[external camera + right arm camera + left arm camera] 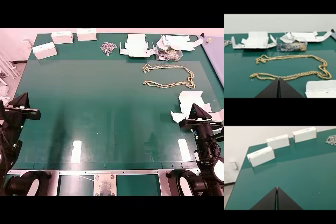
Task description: Fold the box and place the chain.
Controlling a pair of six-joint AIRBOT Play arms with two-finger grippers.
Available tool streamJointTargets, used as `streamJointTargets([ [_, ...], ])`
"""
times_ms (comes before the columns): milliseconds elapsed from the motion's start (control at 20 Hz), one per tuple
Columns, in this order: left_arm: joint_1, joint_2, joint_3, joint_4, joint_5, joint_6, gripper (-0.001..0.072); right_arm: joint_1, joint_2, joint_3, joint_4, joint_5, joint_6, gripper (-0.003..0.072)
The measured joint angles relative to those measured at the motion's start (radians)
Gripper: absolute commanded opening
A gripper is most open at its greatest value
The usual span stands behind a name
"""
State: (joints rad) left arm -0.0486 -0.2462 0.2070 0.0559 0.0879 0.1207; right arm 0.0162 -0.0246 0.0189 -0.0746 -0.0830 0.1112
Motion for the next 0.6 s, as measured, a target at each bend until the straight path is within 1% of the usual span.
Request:
streamJointTargets([
  [50,0.0,0.0,0.0,0.0,0.0,0.0,0.0018,0.0,0.0,0.0,0.0,0.001,0.0,0.001],
  [150,0.0,0.0,0.0,0.0,0.0,0.0,0.0018,0.0,0.0,0.0,-0.015,0.006,0.0,0.0339],
  [250,0.0,0.0,0.0,0.0,0.0,0.0,0.0018,0.0,-0.004,0.011,-0.053,0.019,-0.002,0.0304],
  [350,0.0,0.0,0.0,0.0,0.0,0.0,0.0018,-0.004,-0.035,0.048,-0.078,0.023,-0.002,0.0305],
  [450,0.0,0.0,0.0,0.0,0.0,0.0,0.0018,-0.022,-0.108,0.108,-0.093,0.025,-0.015,0.0318],
  [550,0.0,0.0,0.0,0.0,0.0,0.0,0.0019,-0.058,-0.214,0.183,-0.103,0.028,-0.028,0.0316],
  [600,0.0,0.0,0.0,0.0,0.0,0.0,0.0018,-0.085,-0.271,0.223,-0.11,0.034,-0.032,0.0285],
])
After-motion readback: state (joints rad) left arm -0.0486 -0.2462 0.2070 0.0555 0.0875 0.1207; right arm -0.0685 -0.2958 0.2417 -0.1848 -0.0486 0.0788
